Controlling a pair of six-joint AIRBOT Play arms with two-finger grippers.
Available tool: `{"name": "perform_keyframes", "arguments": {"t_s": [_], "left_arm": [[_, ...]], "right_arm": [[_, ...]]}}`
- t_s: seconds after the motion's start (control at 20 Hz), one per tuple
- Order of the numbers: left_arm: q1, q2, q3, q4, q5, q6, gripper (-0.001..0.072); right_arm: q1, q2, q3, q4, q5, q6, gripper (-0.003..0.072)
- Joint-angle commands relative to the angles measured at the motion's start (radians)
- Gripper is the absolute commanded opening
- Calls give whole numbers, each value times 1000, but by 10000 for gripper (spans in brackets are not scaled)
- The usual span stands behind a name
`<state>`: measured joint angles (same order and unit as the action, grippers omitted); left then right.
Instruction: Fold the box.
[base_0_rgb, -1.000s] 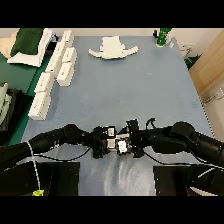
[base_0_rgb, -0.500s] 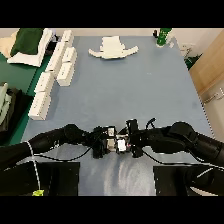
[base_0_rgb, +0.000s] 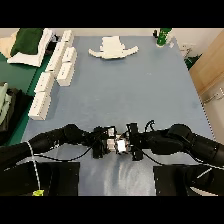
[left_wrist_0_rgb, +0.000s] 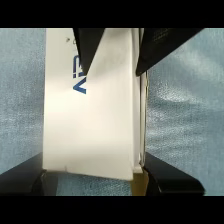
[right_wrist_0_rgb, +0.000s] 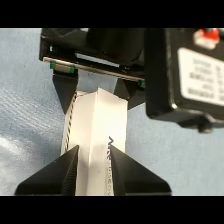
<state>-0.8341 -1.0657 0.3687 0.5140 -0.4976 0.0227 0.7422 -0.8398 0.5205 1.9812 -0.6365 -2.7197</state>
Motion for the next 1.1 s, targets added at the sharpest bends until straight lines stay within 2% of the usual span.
{"name": "perform_keyframes", "arguments": {"t_s": [0.0, 0.3, 0.35, 0.4, 0.45, 0.6, 0.7, 0.75, 0.8, 0.9, 0.95, 1.05], "left_arm": [[-1, 0, 0, -2, 0, -4, 441], [-1, 0, 0, -1, 0, -4, 441], [-1, 0, 0, -1, 0, -4, 441], [-1, 0, 0, -1, 0, -4, 441], [-1, 0, 0, -2, 0, -4, 441], [-1, 0, 0, -1, 0, -4, 441], [-1, 0, 0, -1, 0, -4, 441], [-1, 0, 0, -1, 0, -4, 441], [-1, 0, 0, -1, 0, -4, 441], [-1, 0, 0, -2, 0, -4, 442], [-1, 0, 0, -1, 0, -4, 441], [-1, 0, 0, -1, 0, -4, 441]], "right_arm": [[16, 0, -4, 13, -8, 0, 285], [20, 2, -3, 13, -8, 0, 287], [20, 8, -3, 13, -8, 0, 325], [20, 19, -3, 13, -8, 0, 420], [19, 33, -3, 13, -8, 0, 455], [18, 88, -3, 13, -8, 38, 455], [18, 124, -4, 13, -9, 160, 453], [18, 137, -7, 13, -8, 245, 439], [18, 146, -14, 13, 0, 318, 352], [18, 152, -43, 30, 72, 429, 76], [18, 152, -67, 61, 138, 472, 15], [19, 152, -126, 169, 275, 487, 6]]}}
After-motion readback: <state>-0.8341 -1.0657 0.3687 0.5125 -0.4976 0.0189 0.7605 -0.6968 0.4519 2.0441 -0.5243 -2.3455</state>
